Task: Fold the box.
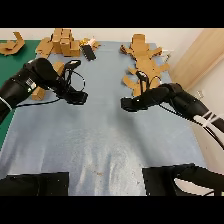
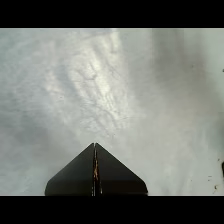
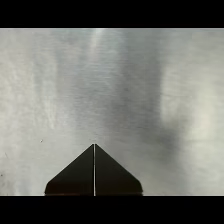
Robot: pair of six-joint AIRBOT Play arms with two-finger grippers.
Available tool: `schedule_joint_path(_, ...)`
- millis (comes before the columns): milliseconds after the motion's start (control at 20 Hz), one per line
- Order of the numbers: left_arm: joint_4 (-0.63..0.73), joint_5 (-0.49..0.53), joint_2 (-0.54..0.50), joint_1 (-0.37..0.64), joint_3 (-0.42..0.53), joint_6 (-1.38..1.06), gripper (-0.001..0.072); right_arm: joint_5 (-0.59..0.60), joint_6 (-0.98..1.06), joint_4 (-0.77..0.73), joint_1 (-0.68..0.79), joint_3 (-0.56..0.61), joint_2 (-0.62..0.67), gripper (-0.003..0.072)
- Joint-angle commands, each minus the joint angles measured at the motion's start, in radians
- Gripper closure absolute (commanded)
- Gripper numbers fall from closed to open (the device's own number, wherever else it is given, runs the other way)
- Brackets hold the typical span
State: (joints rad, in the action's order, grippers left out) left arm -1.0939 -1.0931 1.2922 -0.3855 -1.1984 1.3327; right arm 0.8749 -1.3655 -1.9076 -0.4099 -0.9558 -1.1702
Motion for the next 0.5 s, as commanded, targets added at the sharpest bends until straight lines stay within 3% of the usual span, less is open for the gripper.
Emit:
schedule_joint_path(0,0.050,0.058,-0.008,-0.051,0.071,0.010,0.0697,0.025,-0.068,-0.044,-0.046,-0.069,-0.096,0.0682)
schedule_joint_path(450,0.054,0.000,-0.008,-0.056,0.070,0.025,0.0696,0.043,-0.068,-0.041,-0.074,-0.083,-0.123,0.0682)
